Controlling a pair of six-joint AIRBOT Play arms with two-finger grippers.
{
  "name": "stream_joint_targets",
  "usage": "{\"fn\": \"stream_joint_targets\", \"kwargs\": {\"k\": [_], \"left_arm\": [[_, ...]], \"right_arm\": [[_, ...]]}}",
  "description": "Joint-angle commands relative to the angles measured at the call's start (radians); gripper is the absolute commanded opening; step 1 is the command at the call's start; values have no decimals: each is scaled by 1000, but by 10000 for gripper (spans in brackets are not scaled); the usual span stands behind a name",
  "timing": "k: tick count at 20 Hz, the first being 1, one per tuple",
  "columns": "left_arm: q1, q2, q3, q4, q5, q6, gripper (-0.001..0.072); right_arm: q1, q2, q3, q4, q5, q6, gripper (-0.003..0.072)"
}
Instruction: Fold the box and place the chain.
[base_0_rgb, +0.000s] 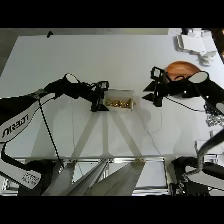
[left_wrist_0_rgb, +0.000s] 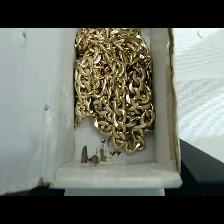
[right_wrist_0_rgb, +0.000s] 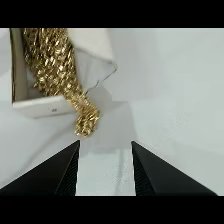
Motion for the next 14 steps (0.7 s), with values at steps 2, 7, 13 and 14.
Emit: {"fn": "stream_joint_targets", "kwargs": {"k": [2,7,13,14], "left_arm": [[0,0,-1,0,0,0,158],[0,0,0,0,0,0,158],[0,0,0,0,0,0,158],[0,0,-1,0,0,0,158]], "right_arm": [[63,-145,0,-9,-35,-135,377],[123,-232,0,128,-89,-200,375],[129,-240,0,126,-138,-195,8],[129,-238,0,109,-139,-186,8]]}}
